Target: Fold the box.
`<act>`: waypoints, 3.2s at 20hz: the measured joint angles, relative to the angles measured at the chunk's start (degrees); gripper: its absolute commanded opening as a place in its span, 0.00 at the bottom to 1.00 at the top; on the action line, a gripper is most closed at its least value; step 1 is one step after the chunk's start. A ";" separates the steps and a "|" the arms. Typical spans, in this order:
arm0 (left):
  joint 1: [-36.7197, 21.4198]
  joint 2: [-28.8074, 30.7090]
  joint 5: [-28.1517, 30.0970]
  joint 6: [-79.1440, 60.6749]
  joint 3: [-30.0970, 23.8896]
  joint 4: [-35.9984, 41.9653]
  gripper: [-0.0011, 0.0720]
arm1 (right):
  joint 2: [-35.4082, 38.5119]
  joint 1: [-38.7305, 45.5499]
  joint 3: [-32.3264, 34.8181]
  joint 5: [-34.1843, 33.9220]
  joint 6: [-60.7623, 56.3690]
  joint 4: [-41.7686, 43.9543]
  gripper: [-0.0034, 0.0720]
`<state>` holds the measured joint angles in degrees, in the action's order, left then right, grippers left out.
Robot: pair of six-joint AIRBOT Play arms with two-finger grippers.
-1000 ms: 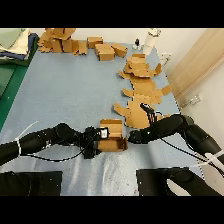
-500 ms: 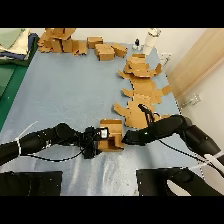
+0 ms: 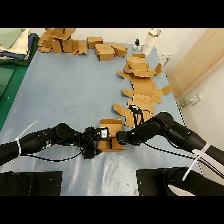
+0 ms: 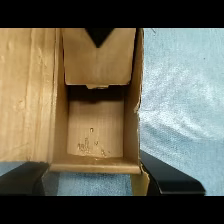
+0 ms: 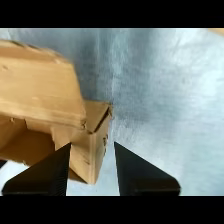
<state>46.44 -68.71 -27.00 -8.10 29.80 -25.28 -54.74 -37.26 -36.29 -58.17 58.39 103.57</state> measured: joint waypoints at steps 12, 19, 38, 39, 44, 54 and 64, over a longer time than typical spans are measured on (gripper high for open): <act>0.00 0.00 0.00 0.00 0.00 0.02 0.54 | -17.90 -10.78 -12.28 -10.51 -21.53 -10.08 0.33; 0.00 0.00 -0.07 0.00 0.02 -0.04 0.54 | -20.31 -11.34 -14.25 -13.53 -23.19 -10.51 0.05; 0.02 0.00 0.07 -0.02 0.00 0.02 0.54 | -13.60 -11.32 -14.56 -19.65 -26.25 -12.63 0.59; 0.07 0.00 0.04 -0.02 0.00 0.04 0.54 | -13.68 -11.34 -14.58 -18.86 -26.29 -12.72 0.59; 0.07 0.00 0.02 -0.02 0.00 0.02 0.54 | -16.26 -11.69 -14.58 -16.85 -27.34 -12.04 0.59; 0.07 0.00 0.02 -0.02 0.00 0.02 0.54 | -19.78 -14.45 -14.60 -17.25 -30.60 -14.97 0.14; 0.04 0.00 -0.02 0.02 0.00 0.02 0.54 | -20.04 -14.88 -14.58 -16.72 -29.57 -16.22 0.54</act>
<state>46.48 -68.71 -27.03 -8.08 29.80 -25.26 -74.78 -52.14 -50.87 -74.89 28.82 87.35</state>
